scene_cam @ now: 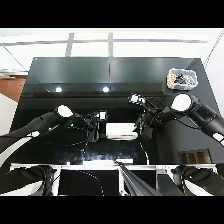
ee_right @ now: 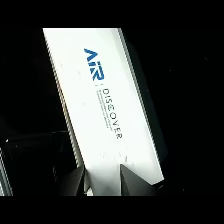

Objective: Fold the box and place the chain.

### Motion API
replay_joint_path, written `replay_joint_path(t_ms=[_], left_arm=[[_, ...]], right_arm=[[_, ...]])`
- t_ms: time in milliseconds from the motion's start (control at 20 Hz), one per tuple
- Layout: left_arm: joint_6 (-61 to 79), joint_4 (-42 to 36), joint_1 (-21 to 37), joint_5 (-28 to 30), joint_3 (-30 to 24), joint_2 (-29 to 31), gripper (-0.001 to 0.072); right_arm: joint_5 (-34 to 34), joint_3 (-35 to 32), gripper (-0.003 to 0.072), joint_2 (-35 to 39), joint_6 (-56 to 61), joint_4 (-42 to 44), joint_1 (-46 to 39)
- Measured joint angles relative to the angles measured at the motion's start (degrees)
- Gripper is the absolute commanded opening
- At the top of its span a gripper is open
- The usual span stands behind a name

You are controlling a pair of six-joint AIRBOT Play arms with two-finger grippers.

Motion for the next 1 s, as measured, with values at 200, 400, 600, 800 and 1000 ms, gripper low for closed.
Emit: replay_joint_path(t_ms=[200,400,600,800,1000], left_arm=[[0.0,0.0,0.0,0.0,0.0,0.0,0.0347],[0.0,0.0,0.0,0.0,0.0,0.0,0.0348],[0.0,0.0,0.0,0.0,0.0,0.0,0.0347],[0.0,0.0,0.0,0.0,0.0,0.0,0.0348],[0.0,0.0,0.0,0.1,0.0,0.0,0.0347]], right_arm=[[-0.2,0.0,0.0246,0.0,0.1,-0.1,0.2],[-1.1,0.0,0.0246,0.0,0.4,-0.7,1.7],[-1.8,0.0,0.0248,0.0,2.2,-2.3,3.1],[-2.1,0.0,0.0249,0.0,3.2,-3.1,3.6],[-2.1,0.0,0.0249,-0.1,3.4,-3.3,3.7]])
